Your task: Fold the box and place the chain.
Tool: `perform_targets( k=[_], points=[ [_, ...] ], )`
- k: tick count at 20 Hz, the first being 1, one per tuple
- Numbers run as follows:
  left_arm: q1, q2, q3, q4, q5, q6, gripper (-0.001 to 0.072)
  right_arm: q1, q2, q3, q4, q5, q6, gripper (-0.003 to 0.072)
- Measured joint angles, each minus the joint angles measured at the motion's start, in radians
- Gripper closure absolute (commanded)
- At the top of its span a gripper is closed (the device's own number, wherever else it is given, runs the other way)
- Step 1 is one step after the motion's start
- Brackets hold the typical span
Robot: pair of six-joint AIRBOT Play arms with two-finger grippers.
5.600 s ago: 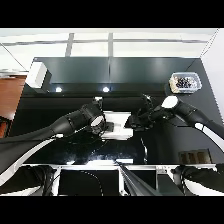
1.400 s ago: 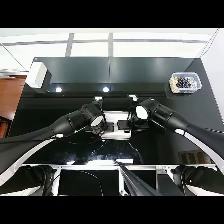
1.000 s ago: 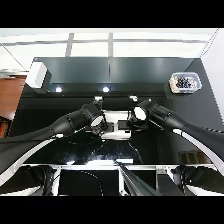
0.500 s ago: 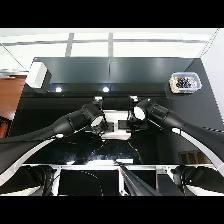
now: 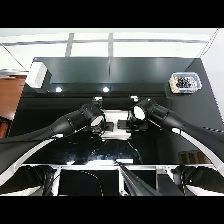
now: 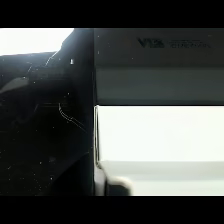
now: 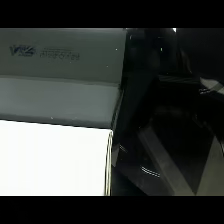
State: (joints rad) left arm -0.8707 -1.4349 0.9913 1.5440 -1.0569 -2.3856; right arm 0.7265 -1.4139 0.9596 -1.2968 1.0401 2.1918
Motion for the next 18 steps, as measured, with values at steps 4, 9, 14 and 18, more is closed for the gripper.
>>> perform_targets(
  k=[4,9,14,18],
  points=[
    [0.000,-0.001,0.000,0.000,0.005,-0.003,0.0684,0.000,0.004,0.000,0.010,-0.016,-0.001,0.0397],
    [0.000,-0.001,0.000,-0.001,0.003,-0.002,0.0684,-0.019,0.092,0.009,0.017,0.035,-0.098,0.0398],
    [0.000,-0.001,0.000,-0.001,0.003,-0.001,0.0684,-0.105,0.305,0.023,0.032,0.134,-0.243,0.0399],
    [0.000,-0.001,0.000,-0.001,0.002,-0.001,0.0684,-0.220,0.417,0.021,-0.268,0.205,-0.328,0.0401]
  ],
)
